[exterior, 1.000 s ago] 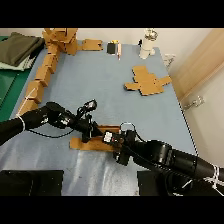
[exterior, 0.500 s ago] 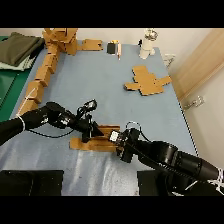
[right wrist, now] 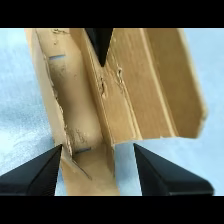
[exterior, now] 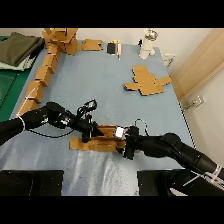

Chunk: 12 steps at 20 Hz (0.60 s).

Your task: Fold the box.

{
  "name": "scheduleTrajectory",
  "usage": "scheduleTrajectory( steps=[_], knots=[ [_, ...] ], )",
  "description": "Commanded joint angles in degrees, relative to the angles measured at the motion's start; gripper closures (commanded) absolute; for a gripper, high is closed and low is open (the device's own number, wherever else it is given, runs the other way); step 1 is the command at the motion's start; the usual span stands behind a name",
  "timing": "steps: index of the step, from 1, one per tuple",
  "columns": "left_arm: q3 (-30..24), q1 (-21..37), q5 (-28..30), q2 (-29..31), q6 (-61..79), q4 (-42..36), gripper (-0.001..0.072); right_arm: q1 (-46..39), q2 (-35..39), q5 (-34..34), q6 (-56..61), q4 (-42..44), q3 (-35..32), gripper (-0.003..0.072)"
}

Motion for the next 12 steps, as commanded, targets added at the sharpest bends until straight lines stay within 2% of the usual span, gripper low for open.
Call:
scheduleTrajectory(
  steps=[1,3,6,12],
  knots=[
    [0.0,0.0,0.0,0.0,0.0,0.0,0.0697,-6.9,-5.1,-3.9,-21.5,17.7,0.8,-0.0029],
    [0.0,0.0,0.0,0.0,0.0,0.0,0.0696,-7.6,-8.6,-6.7,-24.4,18.7,2.4,-0.0029],
    [0.0,0.0,0.0,0.0,0.0,0.0,0.0697,-7.6,-12.2,-6.6,-24.6,18.4,3.6,-0.0028],
    [0.0,0.0,0.0,0.0,0.0,0.0,0.0697,-7.8,-12.5,-7.9,-21.2,15.5,3.6,-0.0027]
  ],
)
